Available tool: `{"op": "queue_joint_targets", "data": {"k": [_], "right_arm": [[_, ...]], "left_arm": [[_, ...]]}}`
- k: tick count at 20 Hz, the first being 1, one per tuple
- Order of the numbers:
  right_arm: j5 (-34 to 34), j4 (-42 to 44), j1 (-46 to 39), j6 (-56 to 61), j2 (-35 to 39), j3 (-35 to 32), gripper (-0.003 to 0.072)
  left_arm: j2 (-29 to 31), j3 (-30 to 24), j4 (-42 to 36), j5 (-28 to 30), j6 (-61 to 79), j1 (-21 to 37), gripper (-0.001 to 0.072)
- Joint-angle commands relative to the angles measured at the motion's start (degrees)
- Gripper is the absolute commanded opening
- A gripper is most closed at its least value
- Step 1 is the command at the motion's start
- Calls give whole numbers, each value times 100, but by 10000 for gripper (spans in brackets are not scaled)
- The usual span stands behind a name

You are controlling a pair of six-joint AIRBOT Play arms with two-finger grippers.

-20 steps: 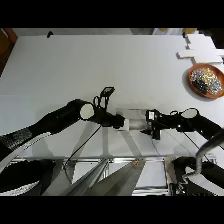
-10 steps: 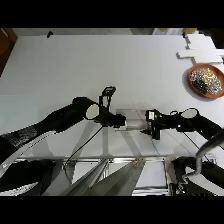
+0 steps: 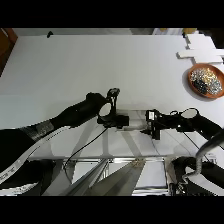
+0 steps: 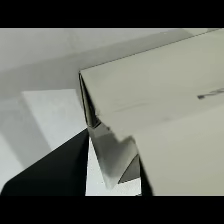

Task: Fold the box and place the chain.

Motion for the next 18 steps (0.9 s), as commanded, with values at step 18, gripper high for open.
{"op": "queue_joint_targets", "data": {"k": [18], "right_arm": [[2,-2,0,2,-2,0,319]], "left_arm": [[-896,909,758,-1117,-1626,-315,200]]}}
